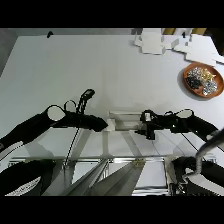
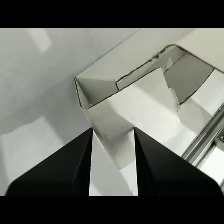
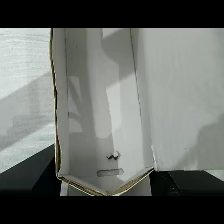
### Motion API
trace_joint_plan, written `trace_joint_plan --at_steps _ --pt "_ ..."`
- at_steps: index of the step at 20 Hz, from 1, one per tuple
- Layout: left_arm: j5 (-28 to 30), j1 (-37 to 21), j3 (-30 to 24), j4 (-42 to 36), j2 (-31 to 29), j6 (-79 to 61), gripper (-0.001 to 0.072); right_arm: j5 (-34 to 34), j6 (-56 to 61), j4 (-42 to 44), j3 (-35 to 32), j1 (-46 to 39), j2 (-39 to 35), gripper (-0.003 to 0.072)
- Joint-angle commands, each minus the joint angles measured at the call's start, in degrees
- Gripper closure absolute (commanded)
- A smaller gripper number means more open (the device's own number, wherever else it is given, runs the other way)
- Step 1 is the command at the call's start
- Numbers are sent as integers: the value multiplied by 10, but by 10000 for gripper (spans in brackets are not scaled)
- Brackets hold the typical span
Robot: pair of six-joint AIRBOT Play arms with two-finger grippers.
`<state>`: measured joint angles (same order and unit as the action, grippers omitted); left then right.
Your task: Fold the box and place the chain.
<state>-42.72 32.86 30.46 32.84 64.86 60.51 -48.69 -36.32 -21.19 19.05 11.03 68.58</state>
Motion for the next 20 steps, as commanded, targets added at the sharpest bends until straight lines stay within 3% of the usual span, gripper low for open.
trace_joint_plan --at_steps 1,3,5,9,20 --pt "-2 1 8 1 0 0 414 0 0 0 0 0 0 277" --pt "-2 1 11 2 0 0 409 0 0 0 0 0 0 277" --pt "-3 5 12 2 0 0 320 0 0 0 0 0 0 277" --pt "1 28 23 17 8 7 315 0 0 0 0 0 0 277" --pt "-12 76 100 159 61 197 316 0 0 0 0 0 0 277"
